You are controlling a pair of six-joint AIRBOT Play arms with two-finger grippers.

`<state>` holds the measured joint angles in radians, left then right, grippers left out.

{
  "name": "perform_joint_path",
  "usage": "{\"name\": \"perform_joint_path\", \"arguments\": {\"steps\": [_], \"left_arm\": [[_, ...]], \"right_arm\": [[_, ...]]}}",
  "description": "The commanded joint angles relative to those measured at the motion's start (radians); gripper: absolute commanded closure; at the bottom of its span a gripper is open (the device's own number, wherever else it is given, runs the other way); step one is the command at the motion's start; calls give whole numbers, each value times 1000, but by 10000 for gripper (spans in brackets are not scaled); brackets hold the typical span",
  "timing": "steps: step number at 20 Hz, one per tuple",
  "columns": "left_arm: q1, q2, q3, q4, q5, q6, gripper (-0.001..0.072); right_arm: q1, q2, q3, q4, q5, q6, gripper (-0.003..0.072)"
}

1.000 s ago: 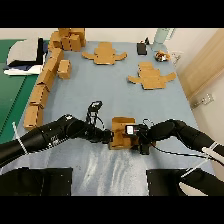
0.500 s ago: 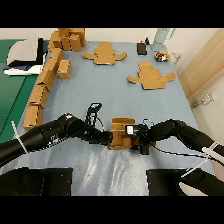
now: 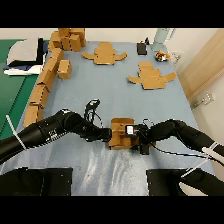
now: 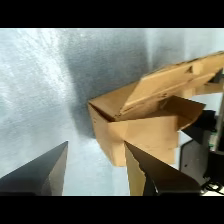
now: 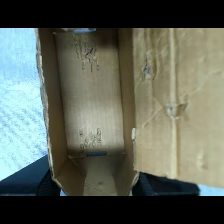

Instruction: Fold the box.

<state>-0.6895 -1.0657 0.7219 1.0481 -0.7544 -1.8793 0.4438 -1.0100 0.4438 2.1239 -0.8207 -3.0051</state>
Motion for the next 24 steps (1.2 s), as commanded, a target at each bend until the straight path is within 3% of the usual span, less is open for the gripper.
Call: {"name": "perform_joint_path", "arguments": {"steps": [1, 6, 10, 24], "left_arm": [[3, 0, 2, -34, 3, 29, 154], [3, -1, 2, -103, 15, 83, 152], [3, 0, 2, -150, 80, 83, 153], [-8, -89, 2, -175, 61, 80, 180]], "right_arm": [[0, 0, 0, 0, 0, 0, 215], [0, 0, 0, 0, 0, 0, 215], [0, 0, 0, 0, 0, 0, 215], [0, 0, 0, 0, 0, 0, 215]]}}
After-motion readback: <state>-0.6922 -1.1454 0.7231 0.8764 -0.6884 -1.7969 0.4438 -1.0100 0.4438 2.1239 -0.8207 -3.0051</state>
